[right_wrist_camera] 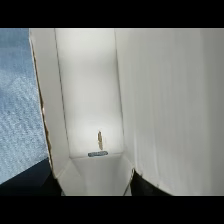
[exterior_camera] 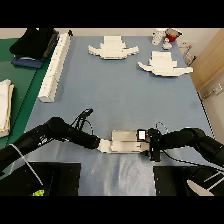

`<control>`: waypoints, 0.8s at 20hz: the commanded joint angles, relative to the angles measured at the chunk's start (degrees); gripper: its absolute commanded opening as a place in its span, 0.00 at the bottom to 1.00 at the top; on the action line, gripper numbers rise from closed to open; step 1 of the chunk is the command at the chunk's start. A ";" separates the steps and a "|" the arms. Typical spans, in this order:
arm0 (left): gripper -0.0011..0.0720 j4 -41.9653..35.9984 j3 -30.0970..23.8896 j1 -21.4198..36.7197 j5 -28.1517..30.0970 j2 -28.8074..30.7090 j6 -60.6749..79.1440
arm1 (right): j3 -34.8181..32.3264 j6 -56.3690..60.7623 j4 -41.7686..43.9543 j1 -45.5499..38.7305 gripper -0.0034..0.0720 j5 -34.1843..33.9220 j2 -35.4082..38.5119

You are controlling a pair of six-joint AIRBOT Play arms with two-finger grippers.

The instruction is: Fold the box.

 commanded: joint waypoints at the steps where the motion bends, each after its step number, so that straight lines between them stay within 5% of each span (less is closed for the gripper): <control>1: 0.03 -1.03 1.99 -1.31 0.33 -0.02 -0.15 | 0.00 0.00 0.00 0.04 0.69 0.00 0.07; 9: 0.04 -1.03 5.01 -1.31 -1.22 -0.02 -0.17 | 0.00 0.00 0.00 0.02 0.69 0.00 0.07; 11: 0.68 -1.16 5.01 -1.31 -1.25 -0.04 -0.24 | 0.00 0.00 0.00 0.04 0.69 0.00 0.07; 16: 0.65 -1.42 5.01 -1.29 -1.22 -0.02 -0.22 | 0.00 0.00 0.02 0.04 0.69 0.00 0.07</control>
